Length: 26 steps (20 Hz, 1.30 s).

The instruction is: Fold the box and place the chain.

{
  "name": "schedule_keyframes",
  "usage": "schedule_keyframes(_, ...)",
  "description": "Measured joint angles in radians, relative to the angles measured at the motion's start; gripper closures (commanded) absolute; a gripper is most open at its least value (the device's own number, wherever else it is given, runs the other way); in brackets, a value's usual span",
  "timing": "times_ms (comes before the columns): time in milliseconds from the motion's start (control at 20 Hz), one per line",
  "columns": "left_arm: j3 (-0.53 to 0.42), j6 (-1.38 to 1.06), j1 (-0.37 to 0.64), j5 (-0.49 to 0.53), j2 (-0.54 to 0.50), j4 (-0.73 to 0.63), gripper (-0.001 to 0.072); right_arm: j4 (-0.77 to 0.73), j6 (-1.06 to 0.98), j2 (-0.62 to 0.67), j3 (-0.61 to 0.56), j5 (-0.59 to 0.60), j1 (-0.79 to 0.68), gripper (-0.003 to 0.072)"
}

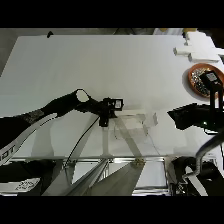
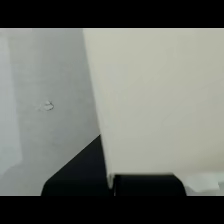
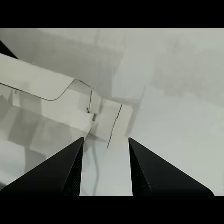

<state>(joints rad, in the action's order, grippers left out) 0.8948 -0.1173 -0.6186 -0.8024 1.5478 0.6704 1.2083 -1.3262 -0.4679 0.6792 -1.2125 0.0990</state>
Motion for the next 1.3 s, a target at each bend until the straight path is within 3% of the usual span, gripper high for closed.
schedule_keyframes(250,0.000,0.071,0.000,0.000,-0.006,0.044,0.0697,0.000,0.001,0.000,0.000,0.000,0.000,0.0365)
schedule_keyframes(350,-0.001,0.080,-0.001,0.011,-0.009,0.071,0.0542,0.000,0.001,0.000,0.000,0.000,0.000,0.0365)
schedule_keyframes(650,0.000,0.090,0.001,0.031,-0.048,0.040,0.0467,0.002,0.001,0.000,0.000,0.000,0.000,0.0365)
schedule_keyframes(750,-0.001,0.077,0.001,0.031,-0.055,-0.001,0.0328,0.007,0.001,0.000,0.000,0.000,0.000,0.0365)
schedule_keyframes(1050,-0.001,0.063,0.001,0.112,-0.057,-0.182,0.0315,0.016,0.001,0.000,0.000,-0.002,0.000,0.0370)
schedule_keyframes(1100,-0.001,0.082,0.002,0.127,-0.054,-0.212,0.0307,0.018,0.001,0.000,0.000,-0.002,0.000,0.0407)
schedule_keyframes(1150,-0.001,0.120,0.003,0.139,-0.052,-0.237,0.0256,0.020,0.000,0.000,0.000,-0.004,0.000,0.0427)
schedule_keyframes(1300,-0.001,0.328,0.031,0.177,-0.049,-0.282,0.0247,0.048,0.001,-0.006,0.000,-0.010,0.000,0.0427)
